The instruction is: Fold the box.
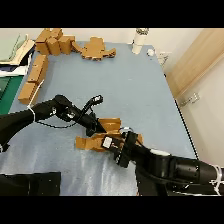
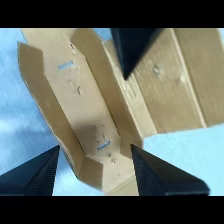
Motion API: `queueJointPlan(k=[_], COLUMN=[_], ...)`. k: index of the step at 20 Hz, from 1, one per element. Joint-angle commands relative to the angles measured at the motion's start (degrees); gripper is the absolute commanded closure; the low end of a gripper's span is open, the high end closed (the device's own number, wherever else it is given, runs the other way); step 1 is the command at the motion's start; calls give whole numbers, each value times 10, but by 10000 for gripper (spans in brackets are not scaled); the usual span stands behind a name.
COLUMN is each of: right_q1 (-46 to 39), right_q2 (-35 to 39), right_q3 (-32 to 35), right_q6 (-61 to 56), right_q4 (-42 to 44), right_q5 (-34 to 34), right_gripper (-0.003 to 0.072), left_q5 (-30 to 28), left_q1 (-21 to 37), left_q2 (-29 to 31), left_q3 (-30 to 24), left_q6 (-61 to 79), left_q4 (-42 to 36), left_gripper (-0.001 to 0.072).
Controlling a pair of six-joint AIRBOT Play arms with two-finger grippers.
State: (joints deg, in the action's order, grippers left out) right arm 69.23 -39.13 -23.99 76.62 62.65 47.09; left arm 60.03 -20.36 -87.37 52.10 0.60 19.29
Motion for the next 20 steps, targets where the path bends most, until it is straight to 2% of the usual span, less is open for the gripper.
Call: queueJointPlan(k=[1, 6, 10, 15, 20], right_q1=[-93, -198, -224, -145, -52], right_q2=[62, 56, 74, 113, 95], right_q3=[19, 19, 12, 37, 84], right_q6=[208, 420, 440, 415, 305], right_q4=[134, 278, 323, 334, 242], right_q5=[-33, -42, 5, 37, 0], right_gripper=[-23, -23, -23, -20, -19], left_q5=[0, 0, 0, 0, 0], left_q1=[0, 0, 0, 0, 0], left_q2=[0, 0, 0, 0, 0], left_q3=[0, 0, 0, 0, 0], left_q6=[0, 0, 0, 0, 0], left_q4=[0, 0, 0, 0, 0], left_gripper=[697, 697, 697, 697, 696])
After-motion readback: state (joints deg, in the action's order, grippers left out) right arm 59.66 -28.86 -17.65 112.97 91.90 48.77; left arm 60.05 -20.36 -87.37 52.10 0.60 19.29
